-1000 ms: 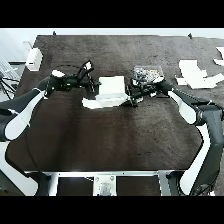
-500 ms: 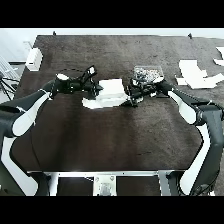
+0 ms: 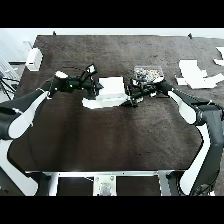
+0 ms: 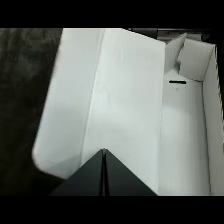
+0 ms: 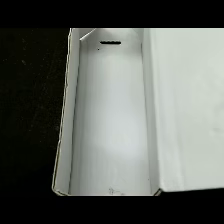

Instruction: Fold the box and place the chain.

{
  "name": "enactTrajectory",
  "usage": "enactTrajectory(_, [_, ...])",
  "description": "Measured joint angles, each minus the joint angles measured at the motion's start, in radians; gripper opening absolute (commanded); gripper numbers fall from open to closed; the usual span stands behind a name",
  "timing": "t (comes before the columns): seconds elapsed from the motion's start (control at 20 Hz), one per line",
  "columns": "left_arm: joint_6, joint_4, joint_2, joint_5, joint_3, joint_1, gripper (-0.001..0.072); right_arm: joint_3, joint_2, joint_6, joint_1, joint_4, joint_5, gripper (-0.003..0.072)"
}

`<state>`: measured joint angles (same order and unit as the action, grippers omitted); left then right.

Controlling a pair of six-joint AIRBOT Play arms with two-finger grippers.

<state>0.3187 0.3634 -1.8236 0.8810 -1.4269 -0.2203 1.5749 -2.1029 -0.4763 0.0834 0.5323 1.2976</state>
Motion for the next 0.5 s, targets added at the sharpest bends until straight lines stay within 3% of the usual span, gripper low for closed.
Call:
enactTrajectory(0.05, [0.0, 0.021, 0.023, 0.004, 0.0, 0.008, 0.0272, 0.0, 0.0, 0.0, 0.0, 0.0, 0.0, 0.036])
enactTrajectory(0.1, [0.0, 0.05, 0.046, 0.017, 0.0, 0.017, 0.0619, 0.0, 0.0, 0.0, 0.0, 0.0, 0.0, 0.036])
enactTrajectory(0.15, [-0.004, 0.082, 0.069, 0.032, 0.0, 0.026, 0.07, 0.0, 0.0, 0.0, 0.0, 0.0, 0.0, 0.036])
enactTrajectory(0.5, [-0.18, 0.352, 0.15, 0.184, 0.003, 0.058, 0.0707, 0.0, 0.0, 0.0, 0.0, 0.0, 0.0, 0.036])
